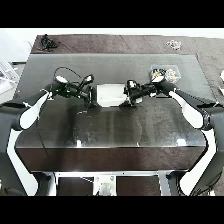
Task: Fold the box and place the chain.
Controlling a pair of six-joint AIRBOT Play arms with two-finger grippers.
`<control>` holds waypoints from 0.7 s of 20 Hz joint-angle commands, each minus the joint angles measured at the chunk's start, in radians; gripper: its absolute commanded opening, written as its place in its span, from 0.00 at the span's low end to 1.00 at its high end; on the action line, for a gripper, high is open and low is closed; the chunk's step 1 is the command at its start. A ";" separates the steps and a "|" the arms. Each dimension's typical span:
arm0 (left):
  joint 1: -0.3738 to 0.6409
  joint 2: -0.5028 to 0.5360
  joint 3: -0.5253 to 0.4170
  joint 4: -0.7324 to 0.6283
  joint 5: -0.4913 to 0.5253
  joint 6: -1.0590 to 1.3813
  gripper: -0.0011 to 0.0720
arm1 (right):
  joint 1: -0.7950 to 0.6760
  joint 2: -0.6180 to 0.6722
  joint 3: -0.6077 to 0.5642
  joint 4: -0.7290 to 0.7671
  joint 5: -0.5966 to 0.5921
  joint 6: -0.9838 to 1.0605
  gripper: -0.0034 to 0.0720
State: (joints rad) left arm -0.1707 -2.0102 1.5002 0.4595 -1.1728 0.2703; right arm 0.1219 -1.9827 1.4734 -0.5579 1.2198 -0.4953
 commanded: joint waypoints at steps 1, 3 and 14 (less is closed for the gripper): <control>-0.010 -0.004 0.000 -0.016 0.082 0.027 1.00 | 0.002 0.001 0.000 -0.001 0.005 -0.002 0.73; -0.010 -0.004 0.000 -0.023 0.080 0.031 1.00 | 0.002 0.001 0.000 -0.001 0.005 -0.002 0.73; -0.010 -0.007 0.000 -0.027 0.061 0.074 0.83 | 0.002 0.001 0.000 -0.001 0.005 -0.002 0.74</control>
